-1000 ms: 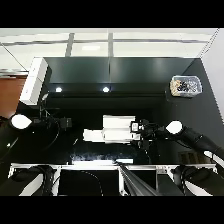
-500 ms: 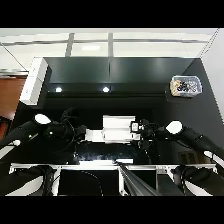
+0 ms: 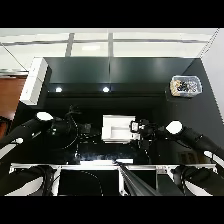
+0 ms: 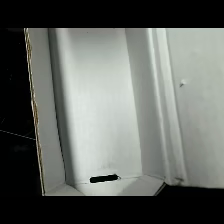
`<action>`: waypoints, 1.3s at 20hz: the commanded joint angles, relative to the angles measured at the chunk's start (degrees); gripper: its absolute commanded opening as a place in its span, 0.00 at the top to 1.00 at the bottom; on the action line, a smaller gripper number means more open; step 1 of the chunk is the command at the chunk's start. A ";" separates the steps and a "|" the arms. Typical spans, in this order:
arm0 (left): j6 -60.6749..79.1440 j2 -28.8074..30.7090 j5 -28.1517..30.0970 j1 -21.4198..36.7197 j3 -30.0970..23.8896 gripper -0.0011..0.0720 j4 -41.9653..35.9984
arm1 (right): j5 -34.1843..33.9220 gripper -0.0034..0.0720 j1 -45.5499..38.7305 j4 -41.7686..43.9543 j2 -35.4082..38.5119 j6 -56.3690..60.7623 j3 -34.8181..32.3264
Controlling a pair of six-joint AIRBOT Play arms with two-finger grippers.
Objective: Fold the box and place the chain.
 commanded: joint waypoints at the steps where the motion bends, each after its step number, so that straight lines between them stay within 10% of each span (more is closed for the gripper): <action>1: 1.79 -0.04 -4.26 0.00 2.01 0.28 0.33 | -0.02 0.63 0.02 0.02 -0.04 0.02 -0.04; 7: 0.85 -0.04 -0.22 -3.80 2.99 0.29 1.14 | -0.02 0.63 0.02 0.02 -0.04 0.02 -0.04; 13: -24.28 -0.07 13.35 -17.57 11.45 0.28 22.05 | -0.02 0.63 0.02 0.02 -0.04 0.02 -0.04; 26: -51.17 -0.17 4.96 -25.86 20.31 0.36 40.65 | -0.02 0.63 0.02 0.02 -0.04 0.02 -0.04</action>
